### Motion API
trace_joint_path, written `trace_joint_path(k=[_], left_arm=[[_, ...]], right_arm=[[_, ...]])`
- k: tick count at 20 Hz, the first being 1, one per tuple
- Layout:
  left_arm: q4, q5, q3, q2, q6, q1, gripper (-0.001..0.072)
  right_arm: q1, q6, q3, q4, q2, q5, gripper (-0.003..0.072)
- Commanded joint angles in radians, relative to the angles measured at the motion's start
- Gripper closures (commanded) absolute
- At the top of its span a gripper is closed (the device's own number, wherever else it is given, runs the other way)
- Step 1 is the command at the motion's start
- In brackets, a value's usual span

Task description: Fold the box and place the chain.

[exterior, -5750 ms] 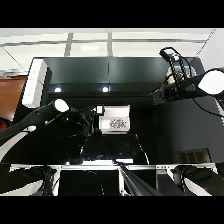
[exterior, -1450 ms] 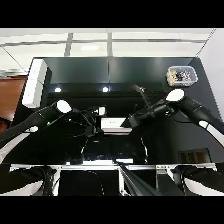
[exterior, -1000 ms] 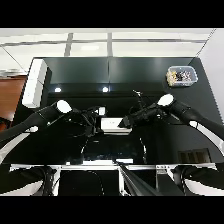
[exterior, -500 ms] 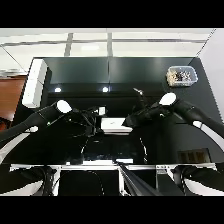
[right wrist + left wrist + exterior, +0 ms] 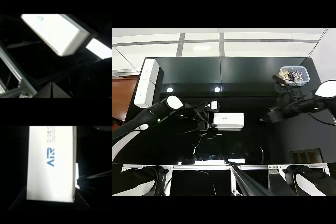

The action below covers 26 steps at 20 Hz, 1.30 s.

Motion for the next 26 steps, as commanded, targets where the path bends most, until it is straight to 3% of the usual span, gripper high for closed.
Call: trace_joint_path(k=[1,5,11,14,26], left_arm=[[-0.002,-0.039,0.050,0.043,-0.043,-0.001,-0.0008],[-0.023,-0.068,0.153,0.027,-0.168,-0.064,0.0005],[-0.027,-0.084,0.320,-0.196,-0.359,-0.135,-0.0003],[-0.036,-0.103,0.322,-0.242,-0.360,-0.135,-0.0004],[-0.021,-0.159,0.322,-0.244,-0.354,-0.146,-0.0003]], right_arm=[[-0.082,0.032,0.003,-0.069,0.031,0.037,0.0672],[-0.081,0.032,0.002,-0.034,0.031,-0.036,0.0672],[-0.081,0.031,0.002,-0.016,0.031,-0.076,0.0672],[-0.081,0.029,0.002,-0.026,0.031,-0.077,0.0672],[-0.081,0.028,0.002,-0.026,0.031,-0.093,0.0672]])
